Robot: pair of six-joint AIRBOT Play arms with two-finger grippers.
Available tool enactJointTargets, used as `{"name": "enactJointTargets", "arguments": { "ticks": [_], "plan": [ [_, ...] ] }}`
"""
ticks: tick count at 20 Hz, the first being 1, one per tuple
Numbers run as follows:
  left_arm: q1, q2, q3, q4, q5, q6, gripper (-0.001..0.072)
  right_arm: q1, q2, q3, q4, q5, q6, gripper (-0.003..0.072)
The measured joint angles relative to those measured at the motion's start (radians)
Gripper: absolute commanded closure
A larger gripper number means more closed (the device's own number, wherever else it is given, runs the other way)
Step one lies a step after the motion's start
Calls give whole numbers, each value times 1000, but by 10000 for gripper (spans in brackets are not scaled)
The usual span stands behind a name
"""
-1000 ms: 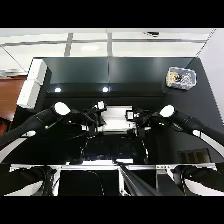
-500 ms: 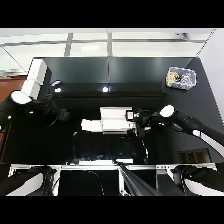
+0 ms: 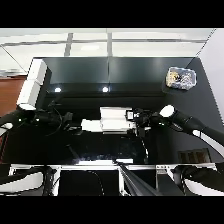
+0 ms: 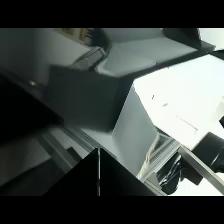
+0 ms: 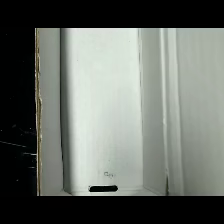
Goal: Fold the box and place the chain.
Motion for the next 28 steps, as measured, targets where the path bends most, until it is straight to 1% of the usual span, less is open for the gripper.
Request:
{"name": "enactJointTargets", "arguments": {
  "ticks": [5, 8, 9, 10, 11, 13, 17, 19, 20, 23, 24, 28],
  "plan": [
    [-149, -64, 39, -32, 53, -5, 683, 0, 0, 0, 0, 0, 0, 541],
    [-198, -82, 79, -61, 37, 37, 679, 0, 0, 0, 0, 0, 0, 541],
    [-206, -84, 96, -68, 24, 53, 554, 0, 0, 0, 0, 0, 0, 541],
    [-212, -86, 115, -71, 1, 67, 263, 0, 0, 0, 0, 0, 0, 541],
    [-215, -88, 133, -73, -20, 76, 49, 0, 0, 0, 0, 0, 0, 540],
    [-220, -90, 171, -76, -55, 91, 45, 0, 0, 0, 0, 0, 0, 540],
    [-237, -91, 225, -85, -92, 98, 48, 0, 0, 0, 0, 0, 0, 541],
    [-256, -91, 240, -90, -99, 98, 166, 0, 0, 0, 0, 0, 0, 540],
    [-269, -91, 244, -90, -106, 98, 213, 0, 0, 0, 0, 0, 0, 541],
    [-306, -91, 251, -91, -115, 97, 227, 0, 0, 0, 0, 0, 0, 540],
    [-316, -91, 252, -91, -116, 89, 261, 0, 0, 0, 0, 0, 0, 540],
    [-345, -91, 264, -75, -100, 45, 267, 0, 0, 0, 0, 0, 0, 541]
  ]
}}
